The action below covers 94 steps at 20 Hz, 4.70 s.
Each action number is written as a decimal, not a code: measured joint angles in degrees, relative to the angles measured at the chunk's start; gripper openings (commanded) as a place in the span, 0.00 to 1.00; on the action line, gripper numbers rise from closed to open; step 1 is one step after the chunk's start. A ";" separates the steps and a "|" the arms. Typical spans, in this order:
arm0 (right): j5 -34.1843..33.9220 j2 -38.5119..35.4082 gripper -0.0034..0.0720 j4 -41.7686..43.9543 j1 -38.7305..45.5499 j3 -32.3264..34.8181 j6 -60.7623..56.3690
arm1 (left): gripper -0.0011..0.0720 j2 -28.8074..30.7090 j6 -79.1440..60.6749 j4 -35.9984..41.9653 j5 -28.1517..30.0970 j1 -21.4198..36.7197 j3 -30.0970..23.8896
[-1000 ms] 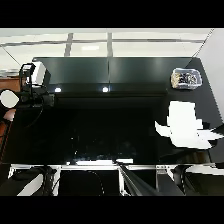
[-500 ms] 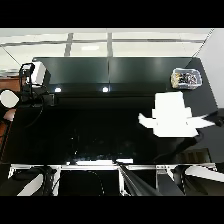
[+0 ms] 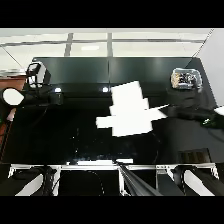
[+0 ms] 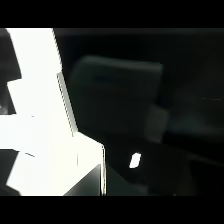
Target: Fold the box and place the chain.
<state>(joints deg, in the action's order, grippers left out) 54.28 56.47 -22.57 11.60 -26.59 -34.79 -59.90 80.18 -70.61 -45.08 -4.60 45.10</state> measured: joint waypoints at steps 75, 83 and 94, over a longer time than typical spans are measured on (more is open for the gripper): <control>-3.26 -0.57 0.93 -33.20 -32.20 -1.81 24.30 | 0.05 -29.07 -81.00 25.00 -9.53 -22.49 9.66; -9.16 0.20 0.94 -25.40 -37.05 1.66 27.96 | 0.05 -29.14 -80.83 24.59 -9.35 -22.49 9.66; -14.86 0.31 0.94 -22.05 -38.42 -0.83 31.39 | 0.05 -29.16 -80.83 24.52 -9.27 -22.49 9.66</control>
<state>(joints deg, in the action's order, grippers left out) 39.42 56.77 -44.62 -26.83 -27.42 -3.40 -89.06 -0.64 -46.09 -54.35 -27.09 54.76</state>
